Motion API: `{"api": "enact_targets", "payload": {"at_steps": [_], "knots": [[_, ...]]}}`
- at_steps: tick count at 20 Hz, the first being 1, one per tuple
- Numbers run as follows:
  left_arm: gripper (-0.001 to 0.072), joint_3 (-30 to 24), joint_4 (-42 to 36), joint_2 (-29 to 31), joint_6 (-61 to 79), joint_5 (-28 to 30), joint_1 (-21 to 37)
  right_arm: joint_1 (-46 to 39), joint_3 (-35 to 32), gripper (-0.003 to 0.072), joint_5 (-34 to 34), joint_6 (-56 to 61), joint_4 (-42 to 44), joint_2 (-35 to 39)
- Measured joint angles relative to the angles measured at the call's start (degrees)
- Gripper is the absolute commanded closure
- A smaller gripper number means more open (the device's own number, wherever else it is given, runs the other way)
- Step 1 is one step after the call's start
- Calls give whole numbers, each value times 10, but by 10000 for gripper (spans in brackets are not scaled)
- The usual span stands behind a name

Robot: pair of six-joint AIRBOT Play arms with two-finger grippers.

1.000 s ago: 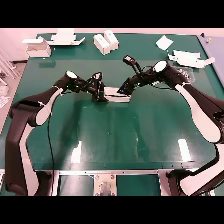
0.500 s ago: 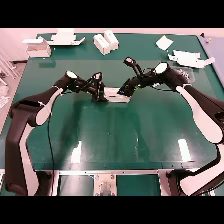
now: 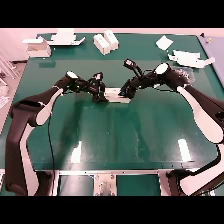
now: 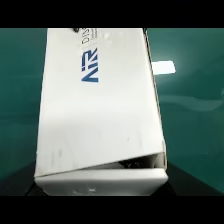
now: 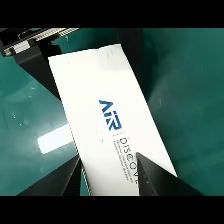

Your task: Fold the box and place the chain.

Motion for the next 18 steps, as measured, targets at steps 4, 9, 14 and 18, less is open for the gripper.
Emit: {"api": "enact_targets", "payload": {"at_steps": [4,9,14,18], "knots": [[305,0,0,0,0,0,0,-3,-6,318,0,-39,6,0],[305,0,0,0,0,-1,1,-8,-14,321,2,-102,47,-2],[305,0,3,0,2,-6,2,-12,-19,579,1,-163,107,-2],[305,0,-1,0,-4,5,0,-17,-20,681,29,-183,167,-2]]}}
